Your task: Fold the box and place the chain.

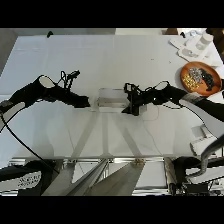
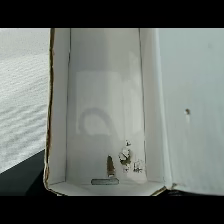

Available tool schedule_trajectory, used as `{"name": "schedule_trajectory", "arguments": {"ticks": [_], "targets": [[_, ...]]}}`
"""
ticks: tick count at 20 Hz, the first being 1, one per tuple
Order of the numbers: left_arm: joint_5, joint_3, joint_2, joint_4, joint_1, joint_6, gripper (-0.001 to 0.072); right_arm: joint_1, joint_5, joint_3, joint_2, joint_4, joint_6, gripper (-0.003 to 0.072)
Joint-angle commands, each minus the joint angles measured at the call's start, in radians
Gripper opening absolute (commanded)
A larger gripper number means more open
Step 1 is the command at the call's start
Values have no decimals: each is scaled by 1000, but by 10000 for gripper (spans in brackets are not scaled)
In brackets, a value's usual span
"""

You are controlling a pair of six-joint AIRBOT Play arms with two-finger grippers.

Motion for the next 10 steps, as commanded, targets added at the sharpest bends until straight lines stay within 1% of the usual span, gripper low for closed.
{"name": "schedule_trajectory", "arguments": {"ticks": [1, 2, 6, 8, 10], "targets": [[9, 0, -1, -86, 0, 49, 9, 1, 0, 0, 0, 0, 0, 438], [16, 0, 0, -67, 1, 49, 8, 1, 0, 0, 0, 0, 0, 438], [18, 0, 23, 84, 31, 23, 5, 1, 0, 0, 0, 0, 0, 438], [8, 0, 30, 109, 56, 22, 5, 1, 0, 0, 0, 0, 0, 438], [7, -2, 27, 131, 59, 23, 4, 1, 0, 0, 0, 0, 0, 438]]}}
